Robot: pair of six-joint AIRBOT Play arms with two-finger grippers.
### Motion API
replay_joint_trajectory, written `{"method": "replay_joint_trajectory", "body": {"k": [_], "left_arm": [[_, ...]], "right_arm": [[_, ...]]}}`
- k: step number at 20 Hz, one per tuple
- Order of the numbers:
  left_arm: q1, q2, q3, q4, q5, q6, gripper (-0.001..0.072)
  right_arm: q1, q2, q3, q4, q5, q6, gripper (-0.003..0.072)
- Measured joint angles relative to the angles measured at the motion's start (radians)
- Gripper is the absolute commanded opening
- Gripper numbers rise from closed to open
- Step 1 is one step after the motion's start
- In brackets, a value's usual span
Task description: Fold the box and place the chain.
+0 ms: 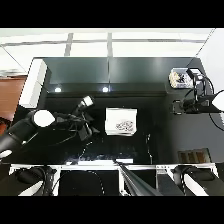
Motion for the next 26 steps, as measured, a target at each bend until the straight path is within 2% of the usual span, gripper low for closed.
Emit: {"method": "replay_joint_trajectory", "body": {"k": [3,10,18,26], "left_arm": [[0.011,-0.104,0.023,-0.040,-0.018,0.229,0.0710],[0.065,-0.289,0.080,-0.143,-0.048,0.493,0.0711],[0.042,-0.359,0.092,-0.241,-0.012,0.607,0.0710],[0.026,-0.387,0.109,-0.268,0.030,0.622,0.0710]], "right_arm": [[0.000,0.000,0.000,0.001,-0.005,0.000,0.0314],[0.000,0.000,0.000,0.002,-0.018,0.001,0.0297],[0.000,0.000,0.000,0.002,-0.025,0.001,0.0298],[0.000,0.000,0.000,0.002,-0.026,0.001,0.0298]]}}
